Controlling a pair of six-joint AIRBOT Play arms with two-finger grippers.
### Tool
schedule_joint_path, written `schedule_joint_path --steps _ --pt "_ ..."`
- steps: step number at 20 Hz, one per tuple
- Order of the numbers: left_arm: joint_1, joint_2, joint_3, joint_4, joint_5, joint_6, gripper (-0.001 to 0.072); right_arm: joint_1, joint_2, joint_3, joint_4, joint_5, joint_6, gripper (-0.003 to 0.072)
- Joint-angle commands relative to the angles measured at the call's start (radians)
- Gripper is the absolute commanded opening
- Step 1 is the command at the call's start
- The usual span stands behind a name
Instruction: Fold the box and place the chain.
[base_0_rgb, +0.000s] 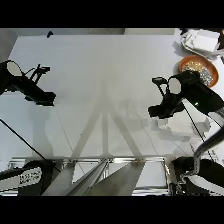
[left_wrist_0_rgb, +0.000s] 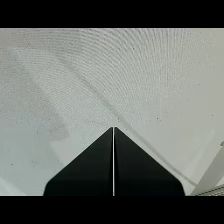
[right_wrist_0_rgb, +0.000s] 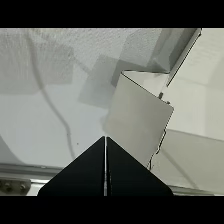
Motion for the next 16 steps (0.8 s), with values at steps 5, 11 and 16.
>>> schedule_joint_path --steps 5,11,16 --pt "0.0 0.001 0.0 0.0 0.0 0.0 0.0012 0.001 0.001 0.0 0.002 -0.005 0.0 0.0017" --pt "0.0 0.001 0.0 0.0 0.0 0.0 0.0012 -0.091 0.003 0.029 -0.153 0.154 -0.169 0.0015" --pt "0.0 0.001 0.0 0.0 0.0 0.0 0.0012 -0.371 0.008 0.116 -0.187 0.173 -0.223 0.0018"
